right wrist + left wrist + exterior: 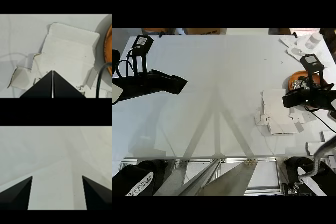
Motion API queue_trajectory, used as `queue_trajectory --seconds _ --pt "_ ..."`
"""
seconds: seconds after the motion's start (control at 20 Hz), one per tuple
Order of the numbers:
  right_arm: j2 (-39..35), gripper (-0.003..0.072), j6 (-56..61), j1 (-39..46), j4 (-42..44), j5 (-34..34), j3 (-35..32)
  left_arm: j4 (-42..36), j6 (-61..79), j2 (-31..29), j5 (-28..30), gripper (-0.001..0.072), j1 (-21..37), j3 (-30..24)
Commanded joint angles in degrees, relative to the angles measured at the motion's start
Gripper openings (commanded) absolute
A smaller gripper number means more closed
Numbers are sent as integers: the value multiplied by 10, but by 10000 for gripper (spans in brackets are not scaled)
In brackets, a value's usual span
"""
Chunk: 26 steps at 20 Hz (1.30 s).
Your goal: Fold the box and place the chain.
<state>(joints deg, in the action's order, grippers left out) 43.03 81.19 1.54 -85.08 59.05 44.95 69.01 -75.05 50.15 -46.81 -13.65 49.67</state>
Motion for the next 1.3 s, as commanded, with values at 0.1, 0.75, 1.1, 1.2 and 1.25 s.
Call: queue_trajectory --seconds 0.1,0.75,1.1,1.2,1.25 --pt "0 13 0 0 0 0 0 0 0 0 0 699 0 0" --pt "0 471 0 0 -161 181 0 0 0 0 0 699 0 0" --pt "0 455 -22 6 -260 145 0 0 0 0 0 699 0 0" --pt "0 447 -23 50 -261 115 0 0 0 0 0 699 0 0" --pt "0 447 -23 88 -258 99 0 0 0 0 0 699 0 0"
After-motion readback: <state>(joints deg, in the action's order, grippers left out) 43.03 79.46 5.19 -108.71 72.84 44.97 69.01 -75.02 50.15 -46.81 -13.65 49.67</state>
